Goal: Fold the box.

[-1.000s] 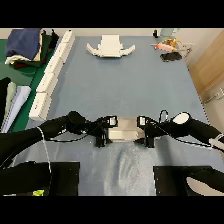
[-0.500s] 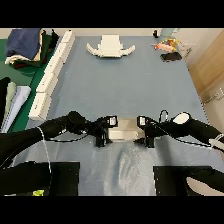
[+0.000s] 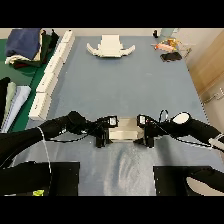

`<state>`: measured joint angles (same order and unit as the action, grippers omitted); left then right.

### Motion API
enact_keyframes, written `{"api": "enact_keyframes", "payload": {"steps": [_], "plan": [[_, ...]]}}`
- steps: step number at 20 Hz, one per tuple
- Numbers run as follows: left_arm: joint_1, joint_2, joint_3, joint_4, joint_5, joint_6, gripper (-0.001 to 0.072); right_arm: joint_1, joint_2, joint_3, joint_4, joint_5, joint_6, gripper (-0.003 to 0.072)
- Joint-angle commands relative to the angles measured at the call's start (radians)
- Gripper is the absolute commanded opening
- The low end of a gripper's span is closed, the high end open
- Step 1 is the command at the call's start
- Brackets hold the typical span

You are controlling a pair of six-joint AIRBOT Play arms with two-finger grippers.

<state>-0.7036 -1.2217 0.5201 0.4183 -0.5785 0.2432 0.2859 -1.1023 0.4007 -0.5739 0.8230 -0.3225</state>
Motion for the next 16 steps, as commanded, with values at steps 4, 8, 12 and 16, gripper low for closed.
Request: {"api": "enact_keyframes", "payload": {"steps": [4, 8, 12, 16], "plan": [[0.0, 0.0, 0.0, 0.0, 0.001, 0.0, 0.0599, -0.025, 0.023, 0.001, -0.122, 0.125, 0.116, 0.0717], [0.0, 0.0, 0.0, 0.001, 0.001, 0.0, 0.0599, -0.104, 0.109, 0.001, -0.202, 0.17, 0.178, 0.0717], [0.0, 0.0, 0.0, 0.0, 0.001, 0.0, 0.0599, -0.193, 0.203, 0.001, -0.231, 0.176, 0.22, 0.0717], [0.0, 0.0, 0.0, 0.001, 0.001, 0.0, 0.0599, -0.238, 0.297, 0.001, -0.23, 0.247, 0.342, 0.0717]]}}
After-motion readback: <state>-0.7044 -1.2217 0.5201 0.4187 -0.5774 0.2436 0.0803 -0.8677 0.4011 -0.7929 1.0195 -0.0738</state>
